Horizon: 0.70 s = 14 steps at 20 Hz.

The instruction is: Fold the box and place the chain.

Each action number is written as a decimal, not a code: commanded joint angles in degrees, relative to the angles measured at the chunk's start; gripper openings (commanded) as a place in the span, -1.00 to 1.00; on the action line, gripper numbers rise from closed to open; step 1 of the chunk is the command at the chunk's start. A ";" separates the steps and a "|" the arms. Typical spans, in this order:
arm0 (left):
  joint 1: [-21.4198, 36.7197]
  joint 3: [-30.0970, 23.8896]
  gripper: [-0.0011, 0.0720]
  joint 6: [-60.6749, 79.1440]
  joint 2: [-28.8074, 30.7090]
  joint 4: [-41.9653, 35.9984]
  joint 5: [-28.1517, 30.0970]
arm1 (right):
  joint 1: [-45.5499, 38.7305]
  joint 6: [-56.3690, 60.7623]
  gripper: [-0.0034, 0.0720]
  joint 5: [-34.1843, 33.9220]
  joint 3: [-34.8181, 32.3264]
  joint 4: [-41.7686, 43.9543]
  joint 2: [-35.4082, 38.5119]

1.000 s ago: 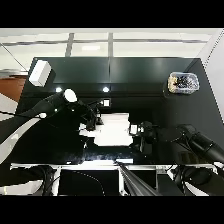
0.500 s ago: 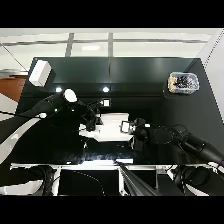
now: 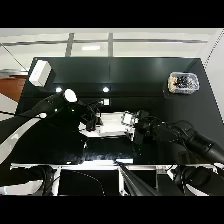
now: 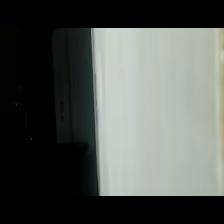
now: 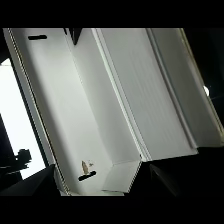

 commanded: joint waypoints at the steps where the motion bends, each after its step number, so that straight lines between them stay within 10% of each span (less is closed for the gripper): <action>1: -0.02 -0.02 -0.90 0.02 0.02 -0.02 0.07 | -2.45 1.20 0.95 -1.99 0.17 -0.39 0.22; 14: -0.35 0.09 -0.91 0.04 2.21 0.55 1.20 | -3.76 -10.95 0.94 0.33 0.17 10.86 -2.56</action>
